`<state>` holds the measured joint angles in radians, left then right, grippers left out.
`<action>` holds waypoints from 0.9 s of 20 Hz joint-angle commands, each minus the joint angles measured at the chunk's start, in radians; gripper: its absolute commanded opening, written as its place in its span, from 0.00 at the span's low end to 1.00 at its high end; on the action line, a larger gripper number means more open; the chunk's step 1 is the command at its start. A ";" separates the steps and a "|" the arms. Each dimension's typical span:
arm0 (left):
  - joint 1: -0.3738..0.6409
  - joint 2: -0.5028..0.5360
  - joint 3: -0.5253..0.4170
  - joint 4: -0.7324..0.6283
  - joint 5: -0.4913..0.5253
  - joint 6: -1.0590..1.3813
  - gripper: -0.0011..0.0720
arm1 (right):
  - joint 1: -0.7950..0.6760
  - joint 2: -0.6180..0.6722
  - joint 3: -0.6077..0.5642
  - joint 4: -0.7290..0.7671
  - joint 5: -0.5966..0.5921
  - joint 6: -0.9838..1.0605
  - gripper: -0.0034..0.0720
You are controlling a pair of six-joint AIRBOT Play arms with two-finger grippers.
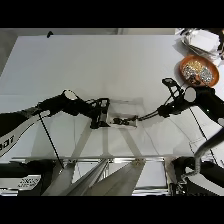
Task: Fold the box and place the chain.
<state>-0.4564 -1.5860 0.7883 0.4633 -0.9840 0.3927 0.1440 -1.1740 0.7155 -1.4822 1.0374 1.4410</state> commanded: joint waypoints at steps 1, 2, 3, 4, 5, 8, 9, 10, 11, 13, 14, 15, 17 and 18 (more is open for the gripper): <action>0.000 0.000 0.001 0.000 0.000 0.000 0.48 | -0.001 -0.026 0.000 -0.013 -0.048 0.019 0.50; 0.000 0.000 0.001 0.000 0.000 0.000 0.48 | -0.001 -0.029 0.000 -0.013 -0.061 0.025 0.50; 0.000 0.000 0.001 0.000 0.000 0.000 0.48 | -0.001 -0.032 0.000 -0.012 -0.069 0.030 0.50; 0.000 0.000 0.001 0.000 0.000 0.000 0.48 | -0.001 -0.035 -0.002 -0.010 -0.079 0.030 0.50; 0.000 0.000 0.001 0.000 0.000 0.000 0.48 | -0.001 -0.038 -0.002 -0.010 -0.084 0.033 0.49; 0.000 0.000 0.001 0.000 0.000 0.000 0.48 | -0.001 -0.039 -0.012 -0.010 -0.109 0.053 0.38; 0.000 0.000 0.001 0.000 0.000 0.000 0.48 | -0.001 -0.039 -0.019 -0.010 -0.115 0.055 0.38; 0.000 0.000 0.001 0.000 0.000 0.000 0.48 | -0.001 -0.039 -0.026 -0.010 -0.115 0.055 0.38; 0.000 0.000 0.001 0.000 0.000 0.000 0.48 | -0.001 -0.039 -0.033 -0.010 -0.116 0.055 0.38; 0.000 0.000 0.001 0.000 0.000 0.000 0.48 | -0.001 -0.039 -0.041 -0.010 -0.124 0.055 0.38; 0.000 0.000 0.001 0.000 0.000 0.000 0.48 | -0.001 -0.039 -0.043 -0.010 -0.139 0.055 0.38; 0.000 0.000 0.001 0.000 0.000 0.000 0.48 | -0.001 -0.039 -0.044 -0.005 -0.144 0.055 0.36; 0.000 0.000 0.001 0.000 0.000 0.000 0.48 | -0.001 -0.039 -0.046 0.008 -0.166 0.055 0.34; 0.000 0.000 0.001 0.000 0.000 0.000 0.48 | -0.001 -0.039 -0.051 0.021 -0.171 0.055 0.34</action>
